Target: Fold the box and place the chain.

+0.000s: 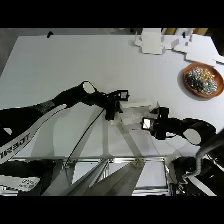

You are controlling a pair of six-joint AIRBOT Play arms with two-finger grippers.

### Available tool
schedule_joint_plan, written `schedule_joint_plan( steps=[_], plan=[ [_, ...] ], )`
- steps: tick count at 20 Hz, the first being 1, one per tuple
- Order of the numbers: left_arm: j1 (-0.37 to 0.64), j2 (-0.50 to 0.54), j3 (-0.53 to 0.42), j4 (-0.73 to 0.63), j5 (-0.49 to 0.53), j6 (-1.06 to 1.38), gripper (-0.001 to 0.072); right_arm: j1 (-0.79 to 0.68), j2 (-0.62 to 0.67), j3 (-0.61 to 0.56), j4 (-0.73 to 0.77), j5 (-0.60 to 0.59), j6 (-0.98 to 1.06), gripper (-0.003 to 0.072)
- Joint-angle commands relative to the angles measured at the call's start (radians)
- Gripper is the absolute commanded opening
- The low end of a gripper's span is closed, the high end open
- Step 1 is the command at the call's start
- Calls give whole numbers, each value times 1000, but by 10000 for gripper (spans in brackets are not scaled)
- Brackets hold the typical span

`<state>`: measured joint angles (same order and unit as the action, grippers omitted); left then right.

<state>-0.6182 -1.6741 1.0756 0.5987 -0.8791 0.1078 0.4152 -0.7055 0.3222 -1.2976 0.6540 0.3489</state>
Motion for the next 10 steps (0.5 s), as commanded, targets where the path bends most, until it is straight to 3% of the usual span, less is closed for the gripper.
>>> schedule_joint_plan(
  steps=[1, 10],
  plan=[
    [-1, 1, 0, 0, 0, 0, 10, -75, -5, 6, 139, 28, -82, 678],
    [-1, 1, 0, 0, 0, 0, 10, -287, -6, 9, 410, 130, -408, 678]
  ],
)
